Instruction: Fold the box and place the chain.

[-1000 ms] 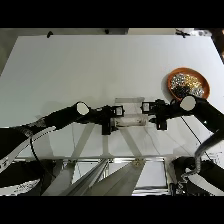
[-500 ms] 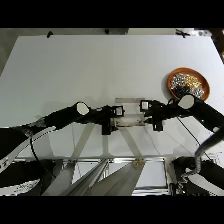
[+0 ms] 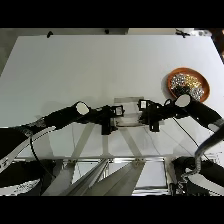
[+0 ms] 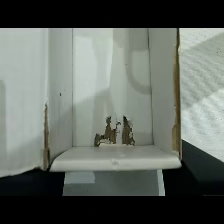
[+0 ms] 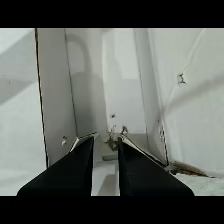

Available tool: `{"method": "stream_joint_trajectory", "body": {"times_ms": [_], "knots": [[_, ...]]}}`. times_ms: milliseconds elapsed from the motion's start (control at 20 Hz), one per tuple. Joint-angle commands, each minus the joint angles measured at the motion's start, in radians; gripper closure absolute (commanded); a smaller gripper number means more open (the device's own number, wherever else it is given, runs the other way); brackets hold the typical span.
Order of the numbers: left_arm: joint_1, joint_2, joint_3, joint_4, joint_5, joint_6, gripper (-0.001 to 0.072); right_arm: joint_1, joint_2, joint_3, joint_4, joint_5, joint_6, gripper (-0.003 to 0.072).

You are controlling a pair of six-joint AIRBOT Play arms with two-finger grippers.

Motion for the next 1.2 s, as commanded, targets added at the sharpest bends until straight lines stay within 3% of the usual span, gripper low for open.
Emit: {"method": "stream_joint_trajectory", "body": {"times_ms": [0, 50, 100, 200, 250, 300, 400, 450, 700, 850, 950, 1050, 1150], "knots": [[-0.001, 0.001, 0.001, 0.0, 0.0, 0.0, 0.0619, 0.001, -0.003, 0.0, 0.021, -0.017, -0.015, 0.048], [-0.001, 0.001, 0.001, 0.0, 0.0, 0.0, 0.0619, 0.001, -0.003, 0.0, 0.022, -0.017, -0.014, 0.0378], [-0.001, 0.001, 0.001, 0.0, 0.0, 0.0, 0.0619, 0.001, -0.005, 0.0, 0.022, -0.017, -0.014, 0.034], [-0.001, 0.001, 0.001, 0.0, 0.0, 0.0, 0.062, 0.001, -0.006, 0.0, 0.023, -0.013, -0.014, 0.0341], [-0.001, 0.001, 0.001, 0.0, 0.0, 0.0, 0.062, 0.001, -0.006, 0.0, 0.023, -0.008, -0.013, 0.0354], [-0.001, 0.001, 0.001, 0.0, 0.0, 0.0, 0.062, 0.001, -0.006, 0.0, 0.028, -0.002, 0.004, 0.0413], [-0.001, 0.001, 0.001, 0.0, 0.0, 0.0, 0.062, 0.0, -0.005, 0.002, 0.026, 0.003, 0.078, 0.0621], [-0.001, 0.001, 0.001, 0.0, 0.0, 0.0, 0.062, 0.0, -0.004, 0.004, 0.013, 0.008, 0.129, 0.0673], [-0.001, 0.001, 0.001, 0.0, 0.0, 0.001, 0.062, 0.0, 0.12, 0.011, -0.122, 0.07, 0.39, 0.0674], [-0.001, 0.001, 0.001, 0.0, 0.0, 0.0, 0.062, 0.0, 0.266, 0.014, -0.253, 0.071, 0.694, 0.0674], [-0.001, 0.001, 0.001, 0.0, 0.0, 0.0, 0.062, -0.002, 0.351, 0.016, -0.449, 0.062, 0.983, 0.0674], [-0.001, 0.001, 0.001, 0.0, 0.0, 0.0, 0.062, -0.058, 0.396, 0.016, -0.6, 0.08, 1.213, 0.0675], [-0.001, 0.001, 0.001, 0.0, 0.0, 0.0, 0.062, -0.171, 0.4, 0.016, -0.6, 0.122, 1.299, 0.0676]]}}
